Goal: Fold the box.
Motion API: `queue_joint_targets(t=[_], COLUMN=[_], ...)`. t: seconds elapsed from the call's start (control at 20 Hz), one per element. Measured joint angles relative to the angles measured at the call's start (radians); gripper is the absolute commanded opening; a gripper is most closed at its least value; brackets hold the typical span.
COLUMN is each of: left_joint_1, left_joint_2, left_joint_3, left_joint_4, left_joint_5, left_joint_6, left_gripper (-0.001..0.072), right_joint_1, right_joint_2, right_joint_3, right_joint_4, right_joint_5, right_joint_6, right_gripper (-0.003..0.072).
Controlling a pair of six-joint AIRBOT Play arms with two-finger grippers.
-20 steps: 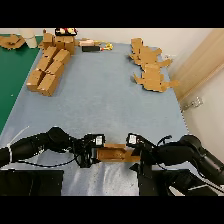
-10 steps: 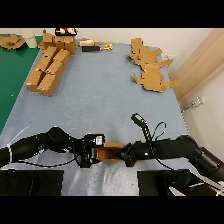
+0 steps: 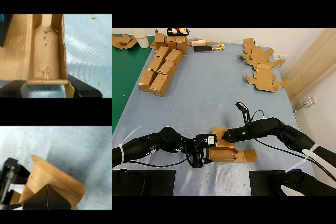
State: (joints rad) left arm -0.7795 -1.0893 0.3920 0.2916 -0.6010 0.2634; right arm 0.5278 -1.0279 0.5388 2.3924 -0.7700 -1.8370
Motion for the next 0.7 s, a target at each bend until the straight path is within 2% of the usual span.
queue_joint_targets(t=[0.25,0.7], left_joint_1=[0.0,0.0], left_joint_2=[0.0,0.0], left_joint_3=[0.0,0.0], left_joint_4=[0.0,0.0], left_joint_5=[0.0,-0.002], left_joint_6=[0.001,0.002], left_gripper=[0.0508,0.0508], right_joint_1=[0.001,0.0], right_joint_2=[-0.084,-0.095], right_joint_3=[0.007,0.01], right_joint_4=[-0.011,-0.018], right_joint_5=[0.009,0.021], right_joint_6=[-0.043,-0.08], right_gripper=[0.0002,0.0001])
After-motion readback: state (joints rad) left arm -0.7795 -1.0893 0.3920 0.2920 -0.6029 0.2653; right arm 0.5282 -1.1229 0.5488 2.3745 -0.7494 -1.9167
